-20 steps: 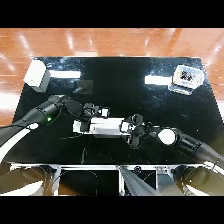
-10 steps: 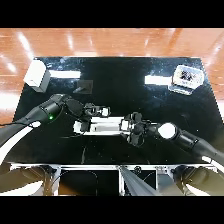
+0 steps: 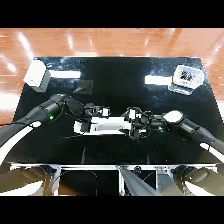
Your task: Fold the box and place the chain.
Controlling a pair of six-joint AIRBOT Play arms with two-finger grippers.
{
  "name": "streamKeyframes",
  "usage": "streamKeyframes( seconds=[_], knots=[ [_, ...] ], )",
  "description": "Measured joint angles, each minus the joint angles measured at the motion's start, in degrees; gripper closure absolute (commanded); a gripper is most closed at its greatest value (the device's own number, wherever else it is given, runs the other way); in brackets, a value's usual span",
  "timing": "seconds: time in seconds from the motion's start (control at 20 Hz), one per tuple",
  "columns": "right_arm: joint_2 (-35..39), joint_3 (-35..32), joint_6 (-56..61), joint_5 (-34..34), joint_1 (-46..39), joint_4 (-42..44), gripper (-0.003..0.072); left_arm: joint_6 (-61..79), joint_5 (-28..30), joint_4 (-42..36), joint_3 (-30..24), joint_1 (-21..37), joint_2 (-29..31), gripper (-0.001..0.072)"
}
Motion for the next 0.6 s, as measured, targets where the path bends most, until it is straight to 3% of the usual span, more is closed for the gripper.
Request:
streamKeyframes(
  seconds=[0.6],
  knots=[
    [-4.4, 0.2, -0.5, 0.4, 1.2, 0.2, -0.0034, 0.0, 0.0, 0.1, 0.0, 0.0, -0.1, 0.0690]
  ],
)
